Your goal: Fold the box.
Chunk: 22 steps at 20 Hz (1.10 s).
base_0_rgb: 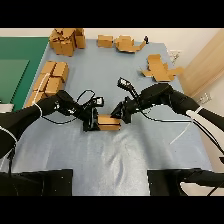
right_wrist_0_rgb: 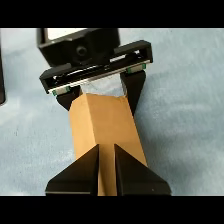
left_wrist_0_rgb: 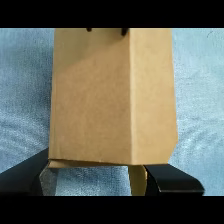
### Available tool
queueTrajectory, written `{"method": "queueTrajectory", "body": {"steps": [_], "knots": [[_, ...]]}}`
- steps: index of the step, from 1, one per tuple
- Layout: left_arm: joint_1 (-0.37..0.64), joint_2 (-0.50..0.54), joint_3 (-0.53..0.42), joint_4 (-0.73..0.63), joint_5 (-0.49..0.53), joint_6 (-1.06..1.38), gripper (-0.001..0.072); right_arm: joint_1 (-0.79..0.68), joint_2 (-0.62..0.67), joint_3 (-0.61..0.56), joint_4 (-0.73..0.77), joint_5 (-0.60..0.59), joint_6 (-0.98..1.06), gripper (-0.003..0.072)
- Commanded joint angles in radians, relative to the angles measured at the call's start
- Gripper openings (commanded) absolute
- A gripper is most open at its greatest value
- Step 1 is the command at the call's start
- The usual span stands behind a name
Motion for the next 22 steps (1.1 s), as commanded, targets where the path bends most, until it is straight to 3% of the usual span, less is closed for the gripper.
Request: {"method": "queueTrajectory", "body": {"steps": [1,3,5,9,15,19,21,22], "knots": [[0.000,0.000,0.000,0.000,0.000,0.000,0.0347,0.002,-0.001,0.013,0.004,-0.040,-0.053,0.0166],[0.000,0.000,0.000,0.000,0.000,0.000,0.0347,0.002,-0.001,0.016,-0.006,-0.063,-0.071,0.0171],[0.000,0.000,0.000,0.000,-0.001,0.000,0.0347,0.005,-0.001,0.016,-0.014,-0.082,-0.074,0.0241],[0.000,0.000,0.000,0.000,-0.002,0.000,0.0347,0.018,-0.003,0.016,-0.063,-0.070,-0.073,0.0225],[0.000,0.000,0.000,0.000,-0.002,0.000,0.0347,0.070,-0.003,0.015,-0.174,0.106,-0.037,0.0225],[0.000,0.000,0.000,0.000,-0.002,0.000,0.0347,0.108,-0.003,0.015,-0.198,0.137,-0.037,0.0222],[0.000,0.000,0.000,0.000,-0.002,0.000,0.0347,0.107,-0.002,0.015,-0.206,0.122,-0.036,0.0105],[0.000,0.000,0.000,0.000,-0.002,0.000,0.0347,0.108,-0.001,0.015,-0.212,0.108,-0.035,0.0103]]}}
